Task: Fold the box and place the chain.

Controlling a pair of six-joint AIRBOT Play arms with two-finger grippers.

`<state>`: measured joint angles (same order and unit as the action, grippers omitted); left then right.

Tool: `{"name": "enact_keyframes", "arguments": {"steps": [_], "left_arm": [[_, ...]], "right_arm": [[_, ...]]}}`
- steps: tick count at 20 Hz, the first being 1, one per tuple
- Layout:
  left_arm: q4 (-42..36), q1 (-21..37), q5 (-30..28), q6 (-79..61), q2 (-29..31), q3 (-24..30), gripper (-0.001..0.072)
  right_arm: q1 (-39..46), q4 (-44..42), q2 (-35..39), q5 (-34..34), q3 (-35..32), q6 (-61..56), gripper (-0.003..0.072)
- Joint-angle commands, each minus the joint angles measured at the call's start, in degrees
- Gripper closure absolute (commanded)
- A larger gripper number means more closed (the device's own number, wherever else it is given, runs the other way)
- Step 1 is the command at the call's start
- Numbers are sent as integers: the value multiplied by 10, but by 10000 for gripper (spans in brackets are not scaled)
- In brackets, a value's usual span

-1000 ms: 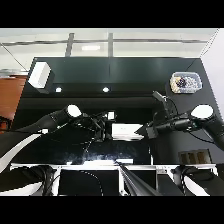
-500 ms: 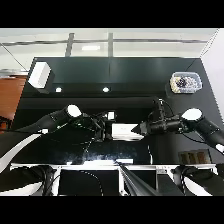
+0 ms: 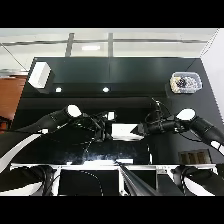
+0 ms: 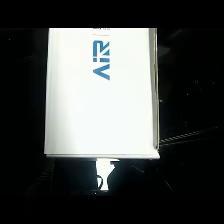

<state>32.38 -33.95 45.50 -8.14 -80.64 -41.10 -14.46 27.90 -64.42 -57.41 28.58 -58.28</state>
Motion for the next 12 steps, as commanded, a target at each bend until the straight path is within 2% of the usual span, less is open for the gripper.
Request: {"name": "enact_keyframes", "arguments": {"steps": [1,2,4,6,7,8,10,12], "left_arm": [[0,0,0,1,0,0,342],[-1,0,0,1,0,0,337],[0,1,-1,1,0,0,284],[1,4,-1,1,3,0,277],[2,7,-1,1,8,0,157],[2,12,-2,16,16,0,-9],[35,27,3,72,37,0,-4],[104,43,32,130,69,0,-5]], "right_arm": [[-1,5,-2,-19,14,7,675],[0,5,1,-40,27,11,674],[12,7,17,-89,62,15,675],[41,9,45,-139,103,15,675],[61,13,64,-161,124,15,675],[84,21,82,-178,143,14,675],[134,46,125,-199,176,3,675],[193,77,166,-209,194,-1,675]]}}
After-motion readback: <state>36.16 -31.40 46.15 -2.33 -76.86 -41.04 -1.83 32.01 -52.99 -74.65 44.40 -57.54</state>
